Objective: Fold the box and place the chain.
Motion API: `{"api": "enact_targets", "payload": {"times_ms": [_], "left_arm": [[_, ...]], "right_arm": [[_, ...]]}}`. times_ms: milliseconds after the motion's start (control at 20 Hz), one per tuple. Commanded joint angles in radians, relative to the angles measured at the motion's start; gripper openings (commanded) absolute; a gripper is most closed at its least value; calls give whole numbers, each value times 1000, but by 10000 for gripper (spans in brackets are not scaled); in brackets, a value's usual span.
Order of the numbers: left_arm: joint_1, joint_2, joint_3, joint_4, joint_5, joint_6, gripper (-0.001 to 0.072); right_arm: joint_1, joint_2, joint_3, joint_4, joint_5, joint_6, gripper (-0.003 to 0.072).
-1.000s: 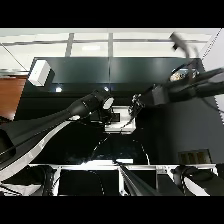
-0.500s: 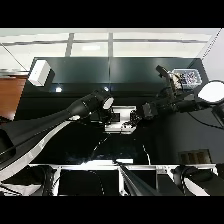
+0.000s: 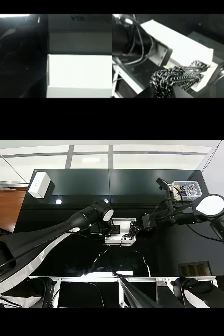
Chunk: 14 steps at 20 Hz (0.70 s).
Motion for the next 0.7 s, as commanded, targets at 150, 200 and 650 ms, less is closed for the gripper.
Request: {"api": "enact_targets", "payload": {"times_ms": [150,200,650], "left_arm": [[0,0,1,0,0,0,29],[0,0,1,0,0,0,29],[0,0,1,0,0,0,29]], "right_arm": [[34,-48,-3,-64,-51,8,16],[50,-61,-3,-64,-63,8,20],[-91,-66,-5,-151,101,17,265]]}}
